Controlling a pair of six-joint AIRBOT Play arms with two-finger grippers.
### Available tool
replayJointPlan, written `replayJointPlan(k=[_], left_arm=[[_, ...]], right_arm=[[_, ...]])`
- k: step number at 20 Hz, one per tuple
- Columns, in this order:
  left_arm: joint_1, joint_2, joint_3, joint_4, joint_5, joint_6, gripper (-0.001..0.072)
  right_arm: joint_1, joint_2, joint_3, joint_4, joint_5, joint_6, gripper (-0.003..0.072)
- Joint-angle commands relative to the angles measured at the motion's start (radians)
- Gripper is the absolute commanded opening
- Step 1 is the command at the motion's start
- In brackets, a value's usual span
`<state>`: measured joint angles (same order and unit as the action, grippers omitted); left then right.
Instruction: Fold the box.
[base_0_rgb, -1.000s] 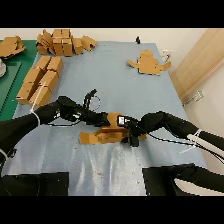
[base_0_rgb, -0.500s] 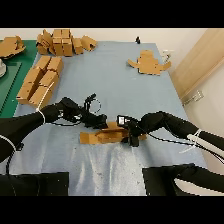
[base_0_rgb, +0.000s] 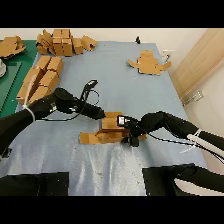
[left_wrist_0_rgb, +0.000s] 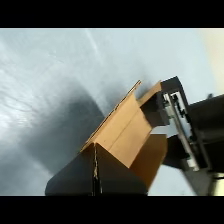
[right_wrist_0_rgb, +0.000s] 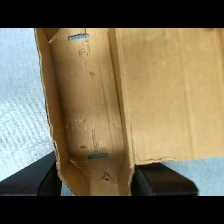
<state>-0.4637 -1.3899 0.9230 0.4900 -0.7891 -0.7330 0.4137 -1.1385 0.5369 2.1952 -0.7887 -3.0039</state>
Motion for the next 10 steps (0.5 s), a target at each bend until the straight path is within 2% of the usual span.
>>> replayJointPlan(k=[1, 4, 6, 10], left_arm=[[0.042, 0.159, -0.074, 0.150, 0.077, 0.145, 0.0005], [0.040, 0.309, -0.194, 0.188, 0.088, 0.304, 0.0006], [0.004, 0.382, -0.261, 0.294, 0.092, 0.325, 0.0006], [-0.189, 0.438, -0.353, 0.506, 0.155, 0.430, 0.0013]], right_arm=[[-0.001, -0.001, 0.000, 0.000, -0.002, 0.000, 0.0450], [-0.001, -0.001, 0.000, 0.000, -0.002, 0.000, 0.0450], [-0.001, -0.001, 0.000, 0.000, -0.002, 0.000, 0.0450], [-0.001, -0.001, 0.000, 0.000, -0.002, 0.000, 0.0450]])
